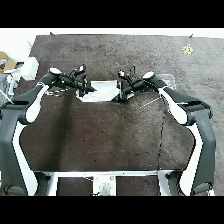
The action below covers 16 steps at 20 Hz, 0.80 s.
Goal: Fold the box and place the chain.
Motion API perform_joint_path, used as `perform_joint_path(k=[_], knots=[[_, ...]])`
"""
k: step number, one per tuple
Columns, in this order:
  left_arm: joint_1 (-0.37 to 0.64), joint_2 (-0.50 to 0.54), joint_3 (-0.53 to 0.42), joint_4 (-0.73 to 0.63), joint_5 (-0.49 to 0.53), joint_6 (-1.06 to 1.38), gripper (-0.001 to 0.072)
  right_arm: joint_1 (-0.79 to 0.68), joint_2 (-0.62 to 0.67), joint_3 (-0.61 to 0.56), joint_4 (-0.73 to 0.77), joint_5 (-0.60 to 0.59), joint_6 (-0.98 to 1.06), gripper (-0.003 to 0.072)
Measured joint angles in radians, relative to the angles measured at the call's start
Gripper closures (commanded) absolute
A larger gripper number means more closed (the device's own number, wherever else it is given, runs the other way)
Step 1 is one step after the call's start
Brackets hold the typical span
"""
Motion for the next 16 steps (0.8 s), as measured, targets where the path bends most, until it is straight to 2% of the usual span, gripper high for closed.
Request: perform_joint_path(k=[2, 3, 4, 6, 7, 8, 11, 13, 14, 16], knots=[[0.000, 0.000, 0.000, 0.000, 0.000, 0.000, 0.0697, 0.003, -0.004, 0.006, 0.000, 0.000, -0.003, 0.0061], [0.000, 0.000, 0.000, 0.000, 0.000, 0.000, 0.0697, 0.003, -0.006, 0.008, -0.004, 0.000, -0.004, 0.0118], [0.000, 0.000, 0.000, 0.000, 0.000, 0.000, 0.0697, 0.004, -0.008, 0.009, -0.003, -0.001, -0.005, 0.0120], [0.000, 0.000, 0.000, 0.000, 0.000, 0.000, 0.0697, 0.004, -0.011, 0.011, -0.004, 0.001, -0.009, 0.0179], [0.000, 0.000, 0.000, 0.000, 0.000, 0.000, 0.0697, 0.004, -0.013, 0.011, -0.004, 0.002, -0.011, 0.0174], [0.000, 0.000, 0.000, 0.000, 0.000, 0.000, 0.0697, 0.004, -0.013, 0.012, -0.006, 0.001, -0.011, 0.0099], [0.000, 0.000, 0.000, 0.000, 0.000, 0.000, 0.0697, 0.005, -0.014, 0.012, -0.011, -0.001, -0.017, 0.0111], [0.000, 0.000, 0.000, 0.000, 0.000, 0.000, 0.0697, 0.005, -0.015, 0.012, -0.014, -0.005, -0.018, 0.0182], [0.000, 0.000, 0.000, 0.000, 0.000, 0.000, 0.0697, 0.005, -0.015, 0.012, -0.015, -0.006, -0.018, 0.0181], [0.000, 0.000, 0.000, 0.000, 0.000, 0.000, 0.0698, 0.005, -0.015, 0.012, -0.018, -0.013, -0.018, 0.0248]])
